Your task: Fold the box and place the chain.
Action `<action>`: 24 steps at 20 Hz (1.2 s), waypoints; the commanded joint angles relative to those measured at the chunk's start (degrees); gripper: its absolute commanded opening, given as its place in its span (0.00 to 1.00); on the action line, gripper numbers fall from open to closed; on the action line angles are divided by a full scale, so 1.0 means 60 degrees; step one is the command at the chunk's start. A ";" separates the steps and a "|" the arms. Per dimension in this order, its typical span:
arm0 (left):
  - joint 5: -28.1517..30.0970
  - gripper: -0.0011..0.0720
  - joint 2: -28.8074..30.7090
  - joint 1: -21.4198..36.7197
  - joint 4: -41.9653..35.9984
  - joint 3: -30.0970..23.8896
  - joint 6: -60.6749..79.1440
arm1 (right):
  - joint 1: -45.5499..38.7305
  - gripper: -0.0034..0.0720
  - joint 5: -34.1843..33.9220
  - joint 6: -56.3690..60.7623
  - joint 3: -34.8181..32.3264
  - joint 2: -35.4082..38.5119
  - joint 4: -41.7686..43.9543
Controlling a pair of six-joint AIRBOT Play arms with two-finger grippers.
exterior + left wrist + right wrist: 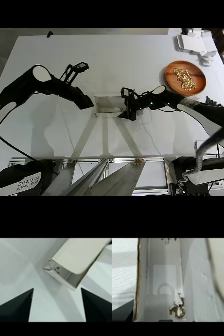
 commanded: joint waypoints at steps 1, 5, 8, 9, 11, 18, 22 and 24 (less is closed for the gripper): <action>-0.0452 0.97 -0.0448 0.1133 -0.1643 -0.0321 0.5861 | 0.0004 0.76 0.0004 0.0000 0.0007 -0.0004 0.0000; -0.0463 0.97 -0.1606 0.1279 -0.1789 -0.0401 0.8477 | 0.0004 0.76 0.0000 0.0000 0.0007 -0.0004 0.0000; -0.0463 0.97 -0.2371 0.1067 -0.2280 -0.0397 0.9930 | 0.0004 0.76 0.0004 0.0000 0.0007 -0.0004 0.0000; -0.0459 0.97 -0.2557 0.0980 -0.2422 -0.0397 1.0309 | 0.0004 0.76 0.0004 0.0000 0.0007 -0.0004 0.0000; -0.0423 0.97 -0.2769 0.0805 -0.2696 -0.0397 1.0761 | 0.0004 0.76 0.0004 0.0000 0.0007 -0.0004 0.0000; -0.0310 0.97 -0.2783 0.0423 -0.3355 -0.0397 1.0743 | 0.0004 0.76 0.0004 0.0000 0.0007 -0.0004 0.0000; -0.0310 0.97 -0.2783 0.0262 -0.3162 -0.0397 1.0684 | 0.0004 0.76 0.0004 0.0000 0.0007 -0.0004 0.0000; -0.0313 0.97 -0.2776 0.0277 -0.2794 -0.0397 1.0684 | 0.0004 0.76 0.0004 0.0000 0.0007 -0.0004 0.0000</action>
